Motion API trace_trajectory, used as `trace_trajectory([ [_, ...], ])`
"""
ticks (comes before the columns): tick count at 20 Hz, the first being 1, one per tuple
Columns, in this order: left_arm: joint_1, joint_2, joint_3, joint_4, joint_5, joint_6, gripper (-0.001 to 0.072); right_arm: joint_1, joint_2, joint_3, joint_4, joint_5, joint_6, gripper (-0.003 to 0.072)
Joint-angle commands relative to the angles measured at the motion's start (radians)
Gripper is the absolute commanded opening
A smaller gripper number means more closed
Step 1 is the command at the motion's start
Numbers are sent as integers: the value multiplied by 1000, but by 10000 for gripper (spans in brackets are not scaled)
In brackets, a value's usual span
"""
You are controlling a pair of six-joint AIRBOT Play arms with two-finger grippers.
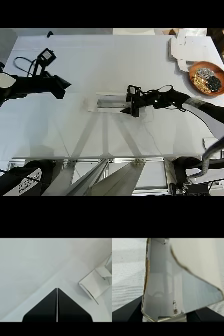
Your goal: Fold the box and place the chain.
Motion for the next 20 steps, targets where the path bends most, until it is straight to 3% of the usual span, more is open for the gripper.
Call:
trace_trajectory([
  [1, 20, -40, -1, 253, -35, -505, 10, 0, 1, 0, 0, 0, 0, 436],
  [6, -96, -194, -1, 212, -112, -534, 8, 0, 1, 0, 0, 0, 0, 436],
  [9, -144, -264, -1, 209, -82, -623, 7, 0, 1, 0, 0, 0, 0, 436],
  [13, -182, -304, -1, 202, -68, -655, 7, 0, 1, 0, 0, 0, 0, 436],
  [20, -187, -310, -1, 9, -65, -590, 7, 0, 1, 0, 0, 0, 0, 436],
])
